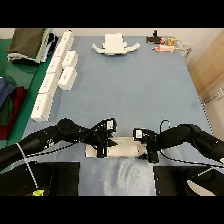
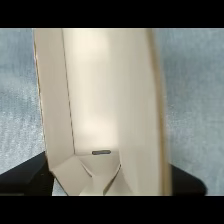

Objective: Fold the box.

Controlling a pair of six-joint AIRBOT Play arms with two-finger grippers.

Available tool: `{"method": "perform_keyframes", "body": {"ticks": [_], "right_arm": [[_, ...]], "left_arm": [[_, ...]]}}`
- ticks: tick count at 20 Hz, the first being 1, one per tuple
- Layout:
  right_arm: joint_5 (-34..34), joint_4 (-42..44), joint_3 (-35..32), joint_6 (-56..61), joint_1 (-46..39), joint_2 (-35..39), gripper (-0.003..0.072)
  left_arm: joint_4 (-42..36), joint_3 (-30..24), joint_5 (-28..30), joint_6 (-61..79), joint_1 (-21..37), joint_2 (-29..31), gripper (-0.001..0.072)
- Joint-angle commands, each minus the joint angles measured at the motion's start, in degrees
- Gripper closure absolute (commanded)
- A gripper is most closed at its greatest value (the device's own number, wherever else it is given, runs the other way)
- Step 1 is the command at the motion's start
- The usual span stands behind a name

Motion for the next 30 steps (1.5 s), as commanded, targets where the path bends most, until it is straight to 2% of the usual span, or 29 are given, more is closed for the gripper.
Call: {"method": "perform_keyframes", "body": {"ticks": [1,12,14,15,20,21,22,30], "right_arm": [[0.7,0.1,-0.5,-0.1,0.0,0.0,0.0018],[2.0,0.1,-1.7,-0.7,0.1,0.0,0.0044],[2.0,0.0,-1.7,-0.7,0.1,0.0,0.0171],[2.1,0.0,-1.7,-0.7,0.1,0.0,0.0171],[2.0,0.1,-1.7,-0.7,0.9,0.0,0.014],[2.1,0.1,-1.7,-0.6,0.9,0.2,0.0045],[2.2,0.1,-1.7,-0.6,1.0,0.5,0.0006],[3.3,0.3,-1.7,-0.7,1.1,0.0,-0.0012]], "left_arm": [[0.0,0.0,0.0,0.0,0.0,0.0,0.0695],[0.0,0.0,0.0,0.0,0.0,0.0,0.0695],[0.0,0.0,0.0,0.0,0.0,0.0,0.0695],[0.0,0.0,0.0,0.0,0.0,0.0,0.0695],[0.0,0.0,0.0,0.0,0.0,0.0,0.0695],[0.0,0.0,0.0,0.0,0.0,0.0,0.0695],[0.0,0.0,0.0,0.0,0.0,0.0,0.0695],[0.0,0.0,0.0,0.0,0.0,0.0,0.0694]]}}
